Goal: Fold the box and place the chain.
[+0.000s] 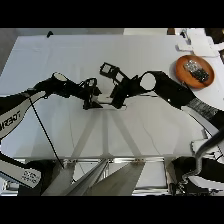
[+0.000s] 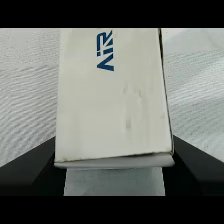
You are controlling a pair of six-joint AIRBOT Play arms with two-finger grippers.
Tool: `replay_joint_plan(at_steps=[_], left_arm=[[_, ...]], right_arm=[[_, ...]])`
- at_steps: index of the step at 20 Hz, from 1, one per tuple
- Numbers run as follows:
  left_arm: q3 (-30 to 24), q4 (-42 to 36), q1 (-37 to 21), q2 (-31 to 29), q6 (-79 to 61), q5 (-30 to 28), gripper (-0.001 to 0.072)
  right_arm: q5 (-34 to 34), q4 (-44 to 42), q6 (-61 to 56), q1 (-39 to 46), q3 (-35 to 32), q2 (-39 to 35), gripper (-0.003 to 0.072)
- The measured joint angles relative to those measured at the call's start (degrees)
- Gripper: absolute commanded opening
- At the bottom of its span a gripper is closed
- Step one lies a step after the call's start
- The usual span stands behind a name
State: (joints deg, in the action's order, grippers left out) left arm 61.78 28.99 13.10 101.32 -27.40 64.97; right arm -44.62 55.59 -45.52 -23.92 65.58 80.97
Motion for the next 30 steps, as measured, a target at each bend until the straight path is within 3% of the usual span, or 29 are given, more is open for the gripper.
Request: replay_joint_plan(at_steps=[4,10,20,30], left_arm=[[0.0,0.0,0.0,0.0,0.0,0.0,0.0175],[0.0,0.0,0.0,0.0,0.0,0.0,0.0175],[0.0,0.2,0.0,0.0,-0.2,0.2,0.0175],[0.0,-0.2,0.0,0.0,0.3,-0.1,0.0175]], right_arm=[[1.6,-11.0,-7.8,1.7,0.0,2.5,0.0011],[1.5,-16.9,-15.9,1.9,0.0,8.4,0.0011],[-2.8,-12.4,-18.2,0.9,0.0,11.0,0.001],[-0.9,-10.8,-19.1,-0.3,-0.2,10.0,0.0011]])
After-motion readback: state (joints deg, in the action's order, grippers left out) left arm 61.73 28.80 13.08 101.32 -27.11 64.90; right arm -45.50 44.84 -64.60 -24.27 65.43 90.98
